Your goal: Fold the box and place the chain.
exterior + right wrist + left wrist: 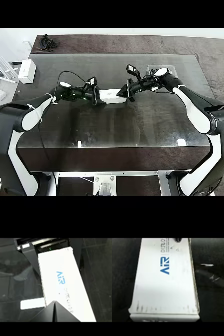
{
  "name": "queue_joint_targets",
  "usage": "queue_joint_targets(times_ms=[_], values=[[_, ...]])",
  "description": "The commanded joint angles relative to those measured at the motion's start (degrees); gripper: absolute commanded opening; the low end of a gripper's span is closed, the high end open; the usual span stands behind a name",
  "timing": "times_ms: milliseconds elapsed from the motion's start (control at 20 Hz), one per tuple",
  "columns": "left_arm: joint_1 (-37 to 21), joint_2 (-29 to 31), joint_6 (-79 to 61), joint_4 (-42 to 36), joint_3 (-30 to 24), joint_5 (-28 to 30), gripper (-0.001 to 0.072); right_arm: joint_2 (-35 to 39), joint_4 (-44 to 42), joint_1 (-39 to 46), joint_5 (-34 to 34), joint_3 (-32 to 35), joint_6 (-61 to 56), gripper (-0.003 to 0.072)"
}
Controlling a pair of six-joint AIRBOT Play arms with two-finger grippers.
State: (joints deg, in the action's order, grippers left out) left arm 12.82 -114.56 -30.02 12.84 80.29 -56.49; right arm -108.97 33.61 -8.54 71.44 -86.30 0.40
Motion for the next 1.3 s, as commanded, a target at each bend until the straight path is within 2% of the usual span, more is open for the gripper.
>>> queue_joint_targets(times_ms=[0,150,300,450,550,700,900,1050,1250], values=[[0.02,0.04,-0.02,0.00,0.02,0.02,0.0466,-1.07,5.22,-0.26,0.63,0.39,-1.64,0.0006],[0.02,0.04,0.00,0.02,0.02,0.02,0.0466,1.05,-1.38,0.48,0.68,0.33,1.77,0.0004],[0.02,0.04,0.00,0.00,0.02,-0.02,0.0466,9.53,-9.75,1.62,0.94,0.35,3.26,0.0004],[0.02,0.04,0.00,0.02,0.02,0.04,0.0466,20.50,-9.20,2.64,-1.64,1.31,-3.76,0.0003],[0.04,0.04,0.00,0.02,0.02,-0.28,0.0466,28.68,-5.14,3.85,-5.73,4.50,-10.38,0.0003],[0.02,0.04,-0.02,0.00,0.02,-0.28,0.0466,41.51,0.57,7.04,-13.77,13.44,-19.47,0.0004],[0.02,0.04,-0.02,-2.69,0.02,0.04,0.0466,54.18,1.70,14.01,-14.69,28.13,-26.16,0.0005],[0.02,0.04,-0.02,-3.13,0.02,-0.04,0.0466,60.15,1.68,19.85,-16.41,39.10,-26.12,0.0006],[0.02,0.04,0.00,-3.13,0.02,-0.13,0.0466,62.38,1.86,25.33,-17.88,48.70,-25.22,0.0006]])
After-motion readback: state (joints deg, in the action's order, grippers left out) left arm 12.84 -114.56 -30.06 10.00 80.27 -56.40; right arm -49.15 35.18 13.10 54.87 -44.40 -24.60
